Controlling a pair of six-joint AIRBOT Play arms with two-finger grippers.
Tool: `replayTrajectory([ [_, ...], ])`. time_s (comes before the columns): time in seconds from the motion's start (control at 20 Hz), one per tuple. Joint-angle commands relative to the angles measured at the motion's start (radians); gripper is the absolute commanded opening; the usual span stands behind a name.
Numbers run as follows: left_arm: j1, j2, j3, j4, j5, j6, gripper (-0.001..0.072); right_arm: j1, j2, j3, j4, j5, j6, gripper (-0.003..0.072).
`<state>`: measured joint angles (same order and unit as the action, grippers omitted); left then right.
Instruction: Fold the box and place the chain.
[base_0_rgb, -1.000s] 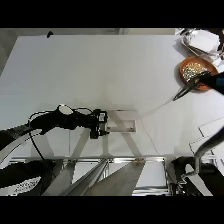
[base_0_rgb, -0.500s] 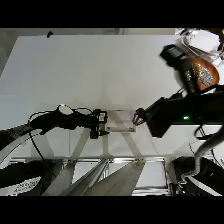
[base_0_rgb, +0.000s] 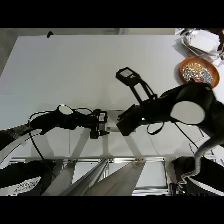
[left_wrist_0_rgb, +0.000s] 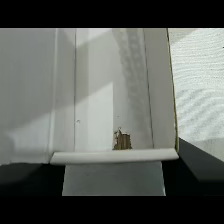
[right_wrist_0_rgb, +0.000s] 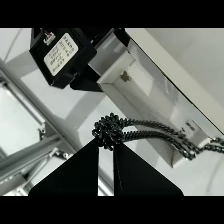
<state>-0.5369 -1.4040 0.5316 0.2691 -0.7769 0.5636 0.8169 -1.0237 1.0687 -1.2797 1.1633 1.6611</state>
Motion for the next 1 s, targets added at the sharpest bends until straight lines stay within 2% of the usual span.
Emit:
replayTrajectory([
  [0.0, -0.001, 0.0, 0.0, 0.0, -0.001, 0.0, 0.0258, 0.036, -0.063, -0.068, -0.005, -0.114, 0.007, 0.0009],
  [0.3, -0.001, 0.0, 0.0, 0.0, -0.001, 0.0, 0.0258, 0.036, -0.091, -0.253, -0.005, -0.315, 0.071, 0.0009],
  [0.45, -0.001, 0.0, 0.0, 0.0, -0.002, 0.0, 0.0258, 0.036, -0.103, -0.307, 0.008, -0.393, 0.071, 0.0011],
  [0.5, -0.001, 0.0, 0.0, 0.0, -0.002, 0.0, 0.0258, 0.036, -0.116, -0.309, 0.008, -0.393, 0.071, 0.0013],
  [0.55, -0.001, 0.0, 0.0, 0.0, -0.002, 0.0, 0.0258, 0.036, -0.134, -0.309, 0.008, -0.394, 0.071, 0.0058],
  [0.65, -0.001, 0.0, 0.0, 0.0, -0.002, 0.0, 0.0258, 0.036, -0.171, -0.309, 0.035, -0.388, 0.071, 0.0222],
  [0.7, -0.001, 0.0, 0.0, 0.0, -0.002, 0.0, 0.0258, 0.036, -0.175, -0.309, 0.053, -0.385, 0.07, 0.0272],
  [0.85, -0.001, 0.0, 0.0, 0.0, -0.002, 0.0, 0.0258, 0.035, -0.125, -0.298, 0.074, -0.334, 0.066, 0.0276],
  [0.95, -0.001, 0.0, 0.0, 0.0, -0.002, 0.0, 0.0258, 0.011, -0.063, -0.267, 0.07, -0.235, 0.061, 0.0276],
])
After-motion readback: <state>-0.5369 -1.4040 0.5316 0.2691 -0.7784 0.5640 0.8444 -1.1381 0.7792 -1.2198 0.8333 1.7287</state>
